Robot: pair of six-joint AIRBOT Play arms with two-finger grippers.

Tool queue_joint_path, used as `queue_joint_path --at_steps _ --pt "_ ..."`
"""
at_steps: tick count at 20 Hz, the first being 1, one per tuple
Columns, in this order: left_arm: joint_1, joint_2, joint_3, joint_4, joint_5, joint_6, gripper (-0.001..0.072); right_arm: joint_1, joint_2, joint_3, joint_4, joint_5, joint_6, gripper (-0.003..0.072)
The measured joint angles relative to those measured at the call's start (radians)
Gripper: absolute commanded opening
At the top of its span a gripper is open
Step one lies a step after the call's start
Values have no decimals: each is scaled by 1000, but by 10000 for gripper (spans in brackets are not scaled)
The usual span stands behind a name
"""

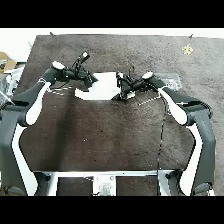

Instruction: Fold the box and place the chain.

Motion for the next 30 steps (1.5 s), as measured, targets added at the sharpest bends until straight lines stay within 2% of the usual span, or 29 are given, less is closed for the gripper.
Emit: queue_joint_path --at_steps 10,15,18,19,20,21,24,30 --pt "0 -11 6 20 -55 -13 10 0 0 0 0 0 0 438" --pt "26 49 51 18 -75 -13 11 0 0 0 -1 0 -1 437" --pt "60 97 68 26 -145 -12 13 0 0 0 -1 0 0 437" --pt "73 108 71 39 -186 -3 164 0 0 0 -1 0 0 437" --pt "84 114 73 58 -229 16 542 0 0 0 -1 0 0 437" --pt "93 118 75 93 -271 41 712 0 0 0 -1 0 0 438" --pt "90 122 76 223 -344 90 715 0 0 0 0 0 0 437" --pt "32 87 61 398 -336 140 714 0 0 0 0 0 0 437"
